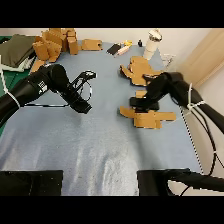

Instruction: Fold the box.

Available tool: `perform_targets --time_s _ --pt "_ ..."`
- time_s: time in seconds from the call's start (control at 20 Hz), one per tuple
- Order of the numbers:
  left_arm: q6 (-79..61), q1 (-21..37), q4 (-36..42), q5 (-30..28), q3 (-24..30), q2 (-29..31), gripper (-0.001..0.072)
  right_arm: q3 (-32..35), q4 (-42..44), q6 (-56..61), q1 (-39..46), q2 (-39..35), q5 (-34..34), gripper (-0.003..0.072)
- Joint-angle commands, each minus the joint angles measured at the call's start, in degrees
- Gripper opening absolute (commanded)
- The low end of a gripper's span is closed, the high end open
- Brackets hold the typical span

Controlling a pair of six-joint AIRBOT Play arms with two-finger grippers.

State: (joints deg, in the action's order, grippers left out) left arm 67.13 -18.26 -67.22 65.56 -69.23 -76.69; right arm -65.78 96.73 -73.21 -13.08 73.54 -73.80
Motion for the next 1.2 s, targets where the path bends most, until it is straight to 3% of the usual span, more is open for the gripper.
perform_targets --time_s 0.0,0.05,0.15,0.3,0.45,0.55,0.85,0.9,0.95,1.15 --pt "0.0 0.0 0.0 0.0 0.0 0.0 0.0011 -1.4 -9.8 -6.1 12.6 0.0 -6.4 0.0435" --pt "0.0 0.0 0.0 0.0 0.0 0.0 0.0011 -1.3 -11.1 -8.9 17.8 0.0 -6.8 0.0481" --pt "0.0 0.0 0.0 0.0 0.0 0.0 0.0011 -1.3 -8.8 -16.3 29.8 0.3 -5.4 0.0481" --pt "0.0 0.0 0.4 -2.0 0.0 0.0 0.0011 -1.3 3.0 -28.7 45.2 2.1 -2.6 0.0481" --pt "0.0 0.0 0.6 -4.5 0.0 0.0 0.0011 -1.3 16.3 -40.0 54.6 7.2 -2.4 0.0481" --pt "0.0 0.0 2.3 -4.5 0.0 0.0 0.0011 -1.3 22.0 -45.7 56.3 11.1 -3.3 0.0480" --pt "0.0 0.0 3.7 -5.5 0.0 0.0 0.0011 -1.3 26.9 -51.4 52.2 19.7 -6.0 0.0435" --pt "0.0 0.0 4.3 -5.5 0.0 0.0 0.0011 -1.3 27.3 -52.0 51.1 20.3 -6.3 0.0424" --pt "0.0 0.0 4.6 -5.6 0.0 0.0 0.0011 -1.3 28.3 -53.3 49.8 20.3 -6.5 0.0357" --pt "-0.2 0.0 6.3 -5.4 0.0 0.0 0.0012 -1.4 30.6 -54.8 45.3 19.5 -7.4 0.0349"
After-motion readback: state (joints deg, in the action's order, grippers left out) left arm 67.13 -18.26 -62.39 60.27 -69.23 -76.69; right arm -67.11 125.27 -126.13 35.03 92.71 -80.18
